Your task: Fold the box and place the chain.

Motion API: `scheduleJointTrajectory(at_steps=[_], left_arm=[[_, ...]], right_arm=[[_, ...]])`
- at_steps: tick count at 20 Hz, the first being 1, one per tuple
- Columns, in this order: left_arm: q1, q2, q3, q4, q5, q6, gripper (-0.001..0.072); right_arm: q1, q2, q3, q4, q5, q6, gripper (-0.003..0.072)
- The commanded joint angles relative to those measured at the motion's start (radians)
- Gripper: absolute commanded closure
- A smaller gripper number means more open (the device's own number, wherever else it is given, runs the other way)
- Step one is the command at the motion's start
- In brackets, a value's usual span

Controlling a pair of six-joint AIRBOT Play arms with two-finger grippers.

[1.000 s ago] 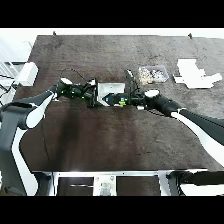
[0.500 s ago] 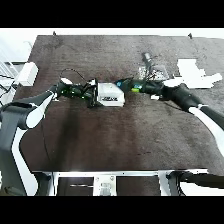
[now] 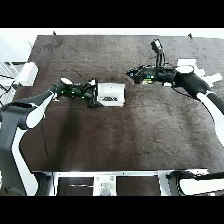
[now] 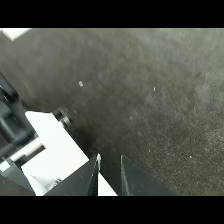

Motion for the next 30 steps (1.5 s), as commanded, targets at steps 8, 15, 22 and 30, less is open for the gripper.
scheduleJointTrajectory(at_steps=[8,15,22,30], left_arm=[[0.000,0.000,0.000,0.000,0.000,0.000,0.0167],[0.000,0.000,0.000,0.000,0.000,0.000,0.0167],[0.000,0.000,0.000,0.000,0.000,0.000,0.0167],[0.000,0.000,0.000,0.000,-0.001,0.000,0.0167]], right_arm=[[0.066,-0.204,0.218,-0.299,0.192,0.062,0.0469],[0.136,-0.204,0.282,-0.373,0.312,0.063,0.0448],[0.172,-0.220,0.294,-0.423,0.267,0.062,0.0417],[0.210,-0.226,0.309,-0.490,0.301,0.055,0.0342]])
